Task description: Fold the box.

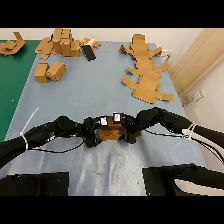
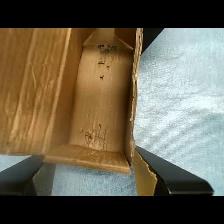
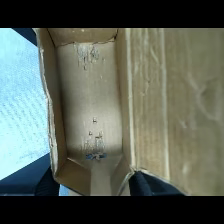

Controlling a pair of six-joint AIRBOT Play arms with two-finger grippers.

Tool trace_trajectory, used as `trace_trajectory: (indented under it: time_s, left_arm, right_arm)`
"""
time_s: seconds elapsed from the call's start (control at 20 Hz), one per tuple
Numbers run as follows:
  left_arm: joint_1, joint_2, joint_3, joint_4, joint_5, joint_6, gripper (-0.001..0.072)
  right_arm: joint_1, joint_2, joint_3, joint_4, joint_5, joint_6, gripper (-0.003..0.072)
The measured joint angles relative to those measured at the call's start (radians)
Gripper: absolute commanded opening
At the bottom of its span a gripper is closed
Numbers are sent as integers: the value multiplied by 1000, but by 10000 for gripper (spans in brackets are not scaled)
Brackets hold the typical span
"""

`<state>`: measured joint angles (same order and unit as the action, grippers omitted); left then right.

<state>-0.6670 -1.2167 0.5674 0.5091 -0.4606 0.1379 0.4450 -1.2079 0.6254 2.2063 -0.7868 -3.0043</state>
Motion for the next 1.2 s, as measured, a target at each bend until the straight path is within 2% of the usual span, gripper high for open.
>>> trace_trajectory:
  time_s: [0.4,0.45,0.5,1.2]
  left_arm:
    - [-1,-5,5,-2,-13,4,650]
    - [-1,-5,5,-2,-14,4,565]
    - [-1,-5,5,-2,-16,4,515]
    - [-1,-6,5,-1,-20,4,515]
  right_arm:
    - [0,0,0,0,0,0,511]
    - [0,0,0,0,0,0,510]
    - [0,0,0,-1,0,0,511]
    - [0,0,0,0,1,0,511]
